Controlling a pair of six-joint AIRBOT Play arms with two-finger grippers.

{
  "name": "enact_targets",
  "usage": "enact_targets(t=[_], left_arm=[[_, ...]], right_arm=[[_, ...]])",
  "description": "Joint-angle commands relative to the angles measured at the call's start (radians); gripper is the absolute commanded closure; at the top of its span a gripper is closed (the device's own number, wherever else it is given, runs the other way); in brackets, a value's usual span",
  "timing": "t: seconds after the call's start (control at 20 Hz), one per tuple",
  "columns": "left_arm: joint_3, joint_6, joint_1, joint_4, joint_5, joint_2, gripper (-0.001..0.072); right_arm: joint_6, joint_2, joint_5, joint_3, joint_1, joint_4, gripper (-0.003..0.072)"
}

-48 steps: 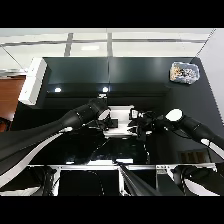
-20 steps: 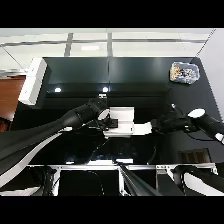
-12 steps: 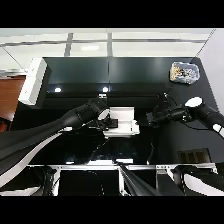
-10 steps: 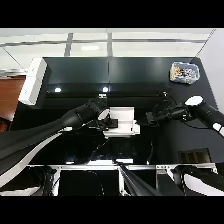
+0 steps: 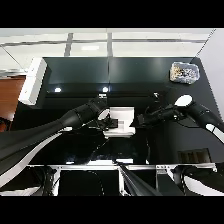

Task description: Fold the box and place the chain.

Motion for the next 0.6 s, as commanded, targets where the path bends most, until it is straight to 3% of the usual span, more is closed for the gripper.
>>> enact_targets(t=[0.0,0.55], left_arm=[[0.0,0.0,0.0,0.0,0.0,0.0,0.0682],[0.0,0.0,0.0,0.0,0.0,0.0,0.0682]], right_arm=[[0.11,-0.001,-0.06,0.027,0.06,-0.105,0.0274],[0.777,-0.009,-0.177,0.165,0.383,-0.693,0.0275]])
